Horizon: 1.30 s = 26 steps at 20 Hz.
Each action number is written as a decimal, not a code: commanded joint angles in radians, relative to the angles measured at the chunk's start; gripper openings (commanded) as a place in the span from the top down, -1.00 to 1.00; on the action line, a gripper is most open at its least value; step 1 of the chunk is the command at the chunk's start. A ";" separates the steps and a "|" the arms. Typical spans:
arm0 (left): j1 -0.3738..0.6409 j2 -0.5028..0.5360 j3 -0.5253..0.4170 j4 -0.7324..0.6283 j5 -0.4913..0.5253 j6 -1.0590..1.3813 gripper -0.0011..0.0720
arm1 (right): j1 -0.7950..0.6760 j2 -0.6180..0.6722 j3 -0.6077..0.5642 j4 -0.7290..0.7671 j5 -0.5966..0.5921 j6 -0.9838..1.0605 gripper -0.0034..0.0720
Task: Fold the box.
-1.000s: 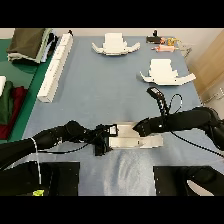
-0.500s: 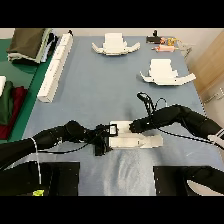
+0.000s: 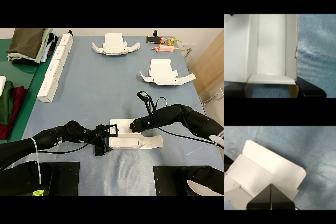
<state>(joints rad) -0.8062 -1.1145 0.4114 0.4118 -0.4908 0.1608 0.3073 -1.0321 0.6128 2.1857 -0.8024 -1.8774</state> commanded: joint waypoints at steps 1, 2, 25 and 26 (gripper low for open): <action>0.000 0.000 0.000 0.000 0.001 0.000 -0.51 | 0.000 0.126 0.026 -0.093 -0.031 0.000 0.91; 0.000 0.000 0.000 0.000 0.001 0.000 -0.51 | 0.000 0.174 0.029 -0.143 -0.058 0.000 0.91; 0.000 0.000 0.000 0.000 0.001 0.000 -0.51 | 0.099 0.261 -0.217 -0.321 -0.064 -0.665 -0.65; 0.000 0.000 0.000 0.000 0.001 0.000 -0.51 | 0.100 0.257 -0.217 -0.321 -0.039 -0.665 -0.61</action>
